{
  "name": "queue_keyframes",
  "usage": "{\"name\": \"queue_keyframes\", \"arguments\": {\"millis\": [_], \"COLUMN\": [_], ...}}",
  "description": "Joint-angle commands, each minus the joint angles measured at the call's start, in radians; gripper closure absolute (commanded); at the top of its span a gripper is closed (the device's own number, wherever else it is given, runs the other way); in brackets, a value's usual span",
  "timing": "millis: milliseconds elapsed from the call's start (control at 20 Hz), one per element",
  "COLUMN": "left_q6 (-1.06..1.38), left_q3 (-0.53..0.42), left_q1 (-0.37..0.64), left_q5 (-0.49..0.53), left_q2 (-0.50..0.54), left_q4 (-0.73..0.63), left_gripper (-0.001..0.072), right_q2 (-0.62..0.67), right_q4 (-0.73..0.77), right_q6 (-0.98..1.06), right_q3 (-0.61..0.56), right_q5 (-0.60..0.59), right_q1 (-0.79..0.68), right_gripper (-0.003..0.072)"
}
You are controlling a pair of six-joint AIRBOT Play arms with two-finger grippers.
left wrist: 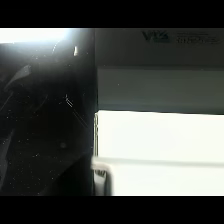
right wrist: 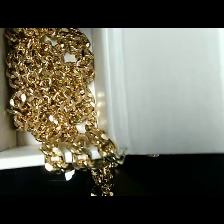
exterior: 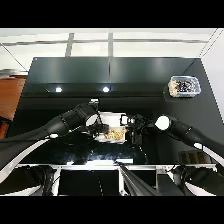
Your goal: Fold the box and place the chain.
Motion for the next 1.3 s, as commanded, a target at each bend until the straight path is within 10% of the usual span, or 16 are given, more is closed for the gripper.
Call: {"name": "queue_keyframes", "arguments": {"millis": [0, 700, 900, 1250], "left_q6": [0.0, 0.0, 0.0, 0.0], "left_q3": [0.0, 0.0, 0.0, 0.0], "left_q1": [0.001, 0.001, 0.001, 0.0], "left_q5": [0.002, 0.002, 0.002, 0.002], "left_q2": [-0.001, -0.001, -0.001, -0.001], "left_q4": [0.0, 0.0, 0.0, 0.0], "left_gripper": [0.0679, 0.0679, 0.0679, 0.0679], "right_q2": [0.023, 0.583, 0.572, 0.355], "right_q4": [-0.001, 0.1, 0.34, 0.32], "right_q6": [0.109, 0.512, 0.512, 0.531], "right_q3": [0.0, 0.097, 0.121, 0.121], "right_q5": [0.0, 0.283, 0.315, 0.22], "right_q1": [-0.009, -0.198, -0.158, -0.034], "right_gripper": [0.0665, 0.0667, 0.0667, 0.0664]}}
